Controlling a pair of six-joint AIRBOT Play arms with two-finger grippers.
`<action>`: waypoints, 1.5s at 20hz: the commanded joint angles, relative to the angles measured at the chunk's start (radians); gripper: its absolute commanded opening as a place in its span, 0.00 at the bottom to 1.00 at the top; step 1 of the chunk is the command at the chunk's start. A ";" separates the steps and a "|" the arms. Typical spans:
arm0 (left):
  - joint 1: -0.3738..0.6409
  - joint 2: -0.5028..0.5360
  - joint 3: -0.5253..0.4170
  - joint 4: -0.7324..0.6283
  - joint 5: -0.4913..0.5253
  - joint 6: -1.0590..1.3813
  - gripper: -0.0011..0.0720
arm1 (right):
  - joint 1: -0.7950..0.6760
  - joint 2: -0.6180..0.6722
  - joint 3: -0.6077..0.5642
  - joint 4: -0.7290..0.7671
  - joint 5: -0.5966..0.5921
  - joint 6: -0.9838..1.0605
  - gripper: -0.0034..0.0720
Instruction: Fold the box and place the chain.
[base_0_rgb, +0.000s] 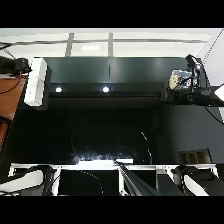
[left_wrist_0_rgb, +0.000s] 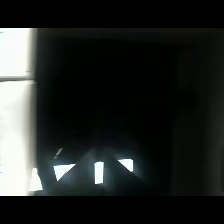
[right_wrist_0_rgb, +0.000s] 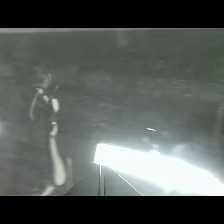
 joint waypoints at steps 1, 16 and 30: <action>-0.163 0.094 -0.023 -0.103 -0.126 -0.016 0.06 | 0.010 0.050 0.001 -0.187 -0.052 0.068 0.10; -0.394 0.558 -0.642 -0.092 0.192 -0.064 0.06 | 0.020 0.138 -0.169 -0.543 -0.253 0.220 0.10; -0.394 0.553 -0.642 -0.095 0.192 -0.064 0.06 | 0.020 0.138 -0.169 -0.543 -0.253 0.220 0.10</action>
